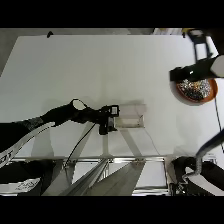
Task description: Fold the box and place the chain.
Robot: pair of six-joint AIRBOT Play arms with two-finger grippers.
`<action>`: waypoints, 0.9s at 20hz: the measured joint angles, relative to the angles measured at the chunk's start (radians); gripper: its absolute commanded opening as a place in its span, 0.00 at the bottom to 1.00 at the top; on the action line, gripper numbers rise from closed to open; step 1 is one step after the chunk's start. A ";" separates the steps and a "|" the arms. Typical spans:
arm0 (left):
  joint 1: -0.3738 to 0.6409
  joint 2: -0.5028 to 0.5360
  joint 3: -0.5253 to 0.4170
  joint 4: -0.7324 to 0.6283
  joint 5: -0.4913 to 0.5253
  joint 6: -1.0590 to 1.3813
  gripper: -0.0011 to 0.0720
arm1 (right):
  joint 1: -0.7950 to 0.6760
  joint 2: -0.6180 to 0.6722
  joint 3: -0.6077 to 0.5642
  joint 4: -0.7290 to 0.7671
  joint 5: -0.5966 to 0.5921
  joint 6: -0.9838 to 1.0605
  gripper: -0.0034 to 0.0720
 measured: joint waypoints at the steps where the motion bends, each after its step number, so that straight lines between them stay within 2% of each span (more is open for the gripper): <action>1: 0.000 0.000 0.000 0.000 0.000 0.000 0.36 | -0.076 -0.031 0.012 0.005 -0.008 -0.024 0.40; 4: 0.000 0.000 0.000 0.000 0.000 0.000 0.36 | -0.265 -0.139 0.032 0.013 -0.032 -0.101 0.40; 7: 0.000 0.000 0.000 0.000 0.000 0.000 0.36 | -0.377 -0.236 0.040 0.019 -0.047 -0.153 0.40; 12: 0.000 0.000 0.000 0.000 0.000 0.000 0.36 | -0.436 -0.364 0.043 0.045 -0.056 -0.184 0.34; 18: 0.000 0.000 0.000 0.000 0.000 0.000 0.36 | -0.448 -0.461 0.044 0.056 -0.046 -0.190 0.34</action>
